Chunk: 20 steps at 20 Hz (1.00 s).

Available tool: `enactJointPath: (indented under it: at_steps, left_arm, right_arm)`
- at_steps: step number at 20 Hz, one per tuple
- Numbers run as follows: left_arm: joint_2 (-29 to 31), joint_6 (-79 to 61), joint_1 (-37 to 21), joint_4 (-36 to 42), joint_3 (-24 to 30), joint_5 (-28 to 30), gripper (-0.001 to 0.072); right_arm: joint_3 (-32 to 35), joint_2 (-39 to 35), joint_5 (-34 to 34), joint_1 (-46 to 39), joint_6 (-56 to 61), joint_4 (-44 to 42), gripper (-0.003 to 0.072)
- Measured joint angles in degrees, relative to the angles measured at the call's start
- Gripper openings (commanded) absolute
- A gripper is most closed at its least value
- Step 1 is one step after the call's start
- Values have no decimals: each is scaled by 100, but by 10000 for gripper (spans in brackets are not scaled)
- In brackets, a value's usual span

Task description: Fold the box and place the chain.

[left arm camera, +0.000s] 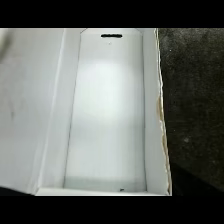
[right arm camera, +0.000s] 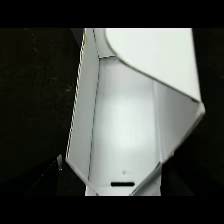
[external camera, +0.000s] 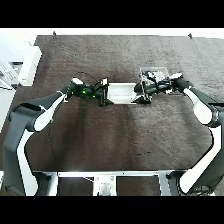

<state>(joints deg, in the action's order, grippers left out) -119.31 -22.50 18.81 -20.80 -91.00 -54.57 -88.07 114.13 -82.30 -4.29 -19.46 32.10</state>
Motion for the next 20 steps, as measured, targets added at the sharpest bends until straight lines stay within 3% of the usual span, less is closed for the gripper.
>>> enactJointPath:
  at_steps: [6,7,8,9,11,16,20]
  left_arm:
    - [0,13,-7,-4,2,-31,527]
    - [0,13,-7,-7,2,-39,527]
    - [0,15,-7,-9,2,-46,527]
    - [0,20,-4,-9,2,-48,527]
    - [0,76,-4,-11,2,-48,527]
    - [0,146,-4,-13,2,-46,527]
    - [0,164,-2,-22,9,-39,527]
  right_arm:
    - [0,-490,-339,-420,256,-7,709]
    - [0,-546,-376,-450,352,-13,524]
    - [0,-595,-431,-470,463,-9,292]
    - [0,-627,-501,-472,562,-13,162]
    - [0,-667,-667,-391,688,-13,10]
    - [24,-702,-763,74,844,-22,6]
    - [28,-704,-332,348,881,-72,6]
